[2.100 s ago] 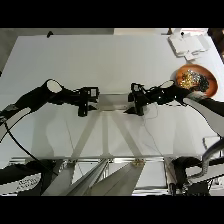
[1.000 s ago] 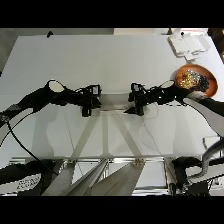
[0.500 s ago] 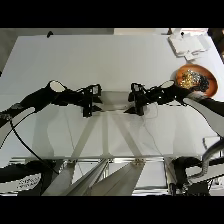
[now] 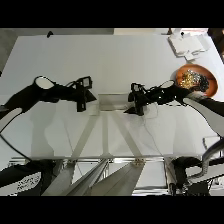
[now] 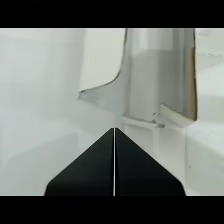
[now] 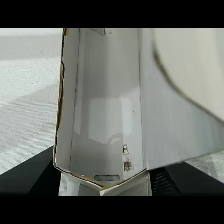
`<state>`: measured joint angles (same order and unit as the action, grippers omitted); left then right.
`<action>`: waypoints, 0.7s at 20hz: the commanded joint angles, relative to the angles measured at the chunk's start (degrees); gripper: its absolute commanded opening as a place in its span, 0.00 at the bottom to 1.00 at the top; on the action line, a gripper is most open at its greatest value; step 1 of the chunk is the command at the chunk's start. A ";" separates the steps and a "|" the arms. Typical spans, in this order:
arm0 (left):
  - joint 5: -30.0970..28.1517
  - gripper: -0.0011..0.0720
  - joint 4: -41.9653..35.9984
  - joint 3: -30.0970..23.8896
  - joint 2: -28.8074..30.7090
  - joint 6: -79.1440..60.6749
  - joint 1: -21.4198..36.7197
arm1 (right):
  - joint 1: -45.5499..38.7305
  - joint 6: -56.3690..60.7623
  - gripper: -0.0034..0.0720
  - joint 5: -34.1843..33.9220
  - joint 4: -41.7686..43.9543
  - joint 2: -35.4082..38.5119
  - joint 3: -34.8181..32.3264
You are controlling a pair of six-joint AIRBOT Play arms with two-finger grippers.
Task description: Fold the box and place the chain.
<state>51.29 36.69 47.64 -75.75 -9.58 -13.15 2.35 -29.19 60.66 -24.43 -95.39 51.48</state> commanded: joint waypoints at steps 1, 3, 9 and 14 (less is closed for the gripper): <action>-0.17 0.02 6.95 -0.02 5.97 16.81 4.07 | 0.02 0.02 0.67 0.00 0.02 -0.04 0.07; -0.48 0.02 12.87 -0.02 7.32 39.89 7.13 | 0.02 0.02 0.67 0.00 0.02 -0.04 0.07; 4.85 0.03 21.62 -3.28 4.70 71.71 10.14 | 0.02 0.04 0.67 0.00 0.02 -0.04 0.07; 4.59 0.02 18.75 -6.58 -0.31 71.76 4.74 | 0.02 0.02 0.67 0.02 0.02 -0.04 0.07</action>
